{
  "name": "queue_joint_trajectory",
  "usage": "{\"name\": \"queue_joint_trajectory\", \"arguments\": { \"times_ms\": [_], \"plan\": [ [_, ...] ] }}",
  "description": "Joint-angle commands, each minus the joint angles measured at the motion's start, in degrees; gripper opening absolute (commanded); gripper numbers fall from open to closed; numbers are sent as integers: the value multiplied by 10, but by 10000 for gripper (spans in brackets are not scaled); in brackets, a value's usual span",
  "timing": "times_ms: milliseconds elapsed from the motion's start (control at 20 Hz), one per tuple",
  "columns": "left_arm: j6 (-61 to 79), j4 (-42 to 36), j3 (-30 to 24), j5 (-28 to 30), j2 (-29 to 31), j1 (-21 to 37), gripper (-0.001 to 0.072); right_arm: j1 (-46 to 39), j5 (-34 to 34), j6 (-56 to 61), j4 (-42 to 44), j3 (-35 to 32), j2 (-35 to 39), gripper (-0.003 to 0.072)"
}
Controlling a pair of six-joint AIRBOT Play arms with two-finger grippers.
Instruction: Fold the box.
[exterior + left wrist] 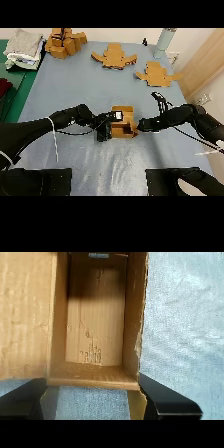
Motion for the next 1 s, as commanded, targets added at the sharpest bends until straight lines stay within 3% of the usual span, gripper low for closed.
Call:
{"name": "queue_joint_trajectory", "arguments": {
  "times_ms": [0,150,400,750,950],
  "plan": [
    [0,0,0,0,0,0,522,0,9,12,-12,4,-8,402],
    [0,0,0,0,0,0,522,1,22,-9,43,4,-19,410],
    [0,0,0,0,0,0,522,8,26,-16,63,4,-23,553],
    [0,0,0,0,0,0,522,33,35,-14,64,4,-85,547],
    [0,0,0,0,0,0,522,83,47,84,-23,26,-107,521]
  ]
}}
